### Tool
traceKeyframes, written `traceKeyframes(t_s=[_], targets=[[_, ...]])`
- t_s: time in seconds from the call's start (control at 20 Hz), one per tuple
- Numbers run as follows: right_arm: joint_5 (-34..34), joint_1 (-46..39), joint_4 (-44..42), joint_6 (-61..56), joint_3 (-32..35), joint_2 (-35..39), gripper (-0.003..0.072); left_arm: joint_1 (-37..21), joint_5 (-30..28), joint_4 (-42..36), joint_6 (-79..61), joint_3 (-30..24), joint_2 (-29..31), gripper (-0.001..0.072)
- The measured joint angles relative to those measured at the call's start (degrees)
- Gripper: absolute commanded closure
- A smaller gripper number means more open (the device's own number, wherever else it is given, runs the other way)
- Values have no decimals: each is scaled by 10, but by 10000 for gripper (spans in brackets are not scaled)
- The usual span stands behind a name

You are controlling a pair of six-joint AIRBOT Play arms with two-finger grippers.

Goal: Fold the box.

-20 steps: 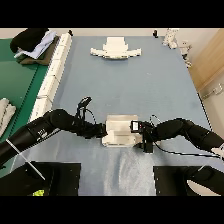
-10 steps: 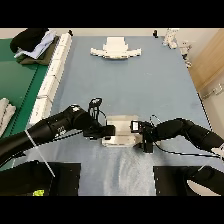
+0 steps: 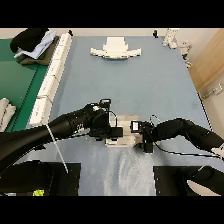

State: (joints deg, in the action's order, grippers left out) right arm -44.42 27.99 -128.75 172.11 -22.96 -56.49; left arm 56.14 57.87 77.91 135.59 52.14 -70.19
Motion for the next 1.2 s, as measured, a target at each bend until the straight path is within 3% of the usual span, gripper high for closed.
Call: traceKeyframes(t_s=[0.55, 0.6, 0.8, 0.85, 0.9, 1.2], targets=[[0, 0, 0, -1, 0, 0, 169, 10, 31, 36, 59, 15, -43, 314], [0, 0, 0, -1, 0, 0, 169, 10, 32, 40, 59, 18, -49, 425], [0, 0, 0, -1, 0, 0, 169, 10, 36, 52, 63, 29, -64, 438], [0, 0, 0, -1, 0, 0, 169, 10, 36, 54, 63, 31, -66, 593], [0, 0, 0, -1, 0, 0, 169, 10, 39, 57, 63, 32, -68, 695], [0, 0, 0, -1, 0, 0, 169, 14, 44, 66, 62, 35, -71, 694]])
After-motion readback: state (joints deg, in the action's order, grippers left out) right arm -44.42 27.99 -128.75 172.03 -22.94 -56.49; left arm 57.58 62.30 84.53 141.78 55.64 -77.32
